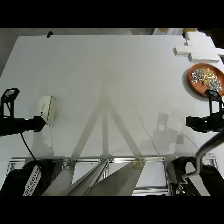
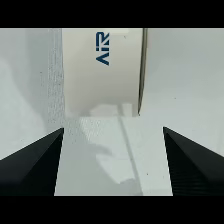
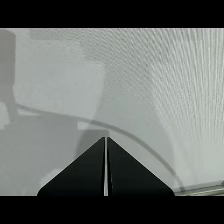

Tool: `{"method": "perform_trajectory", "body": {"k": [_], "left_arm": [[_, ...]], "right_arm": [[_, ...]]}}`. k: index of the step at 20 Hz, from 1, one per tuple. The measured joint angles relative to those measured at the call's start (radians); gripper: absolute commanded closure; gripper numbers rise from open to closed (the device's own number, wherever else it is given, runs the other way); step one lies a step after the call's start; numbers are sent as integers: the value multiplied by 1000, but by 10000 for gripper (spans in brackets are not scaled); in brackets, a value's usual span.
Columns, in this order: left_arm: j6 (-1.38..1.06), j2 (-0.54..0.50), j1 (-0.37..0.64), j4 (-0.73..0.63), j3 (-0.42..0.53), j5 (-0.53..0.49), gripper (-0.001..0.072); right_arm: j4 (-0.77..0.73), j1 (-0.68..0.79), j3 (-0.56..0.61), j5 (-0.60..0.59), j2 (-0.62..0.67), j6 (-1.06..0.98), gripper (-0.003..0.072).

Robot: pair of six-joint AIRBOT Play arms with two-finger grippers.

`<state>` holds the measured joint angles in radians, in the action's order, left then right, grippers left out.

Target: Fold the box and place the chain.

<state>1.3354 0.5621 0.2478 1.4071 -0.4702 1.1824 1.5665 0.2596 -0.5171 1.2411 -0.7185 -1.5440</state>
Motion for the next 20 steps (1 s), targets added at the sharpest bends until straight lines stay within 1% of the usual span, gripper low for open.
{"method": "perform_trajectory", "body": {"k": [3, 7, 12, 20], "left_arm": [[-1, -105, 0, 0, 0, 31, 16], [-3, -184, 0, 0, 0, 73, 16], [-3, -210, 0, 0, 0, 88, 16], [-3, -215, 0, -3, 0, 86, 16]], "right_arm": [[0, 0, 0, 0, 0, 0, 668], [0, 0, 0, 0, 0, 0, 668], [0, 0, 0, 0, 0, 0, 668], [0, 0, 0, 0, 0, 0, 668]]}}
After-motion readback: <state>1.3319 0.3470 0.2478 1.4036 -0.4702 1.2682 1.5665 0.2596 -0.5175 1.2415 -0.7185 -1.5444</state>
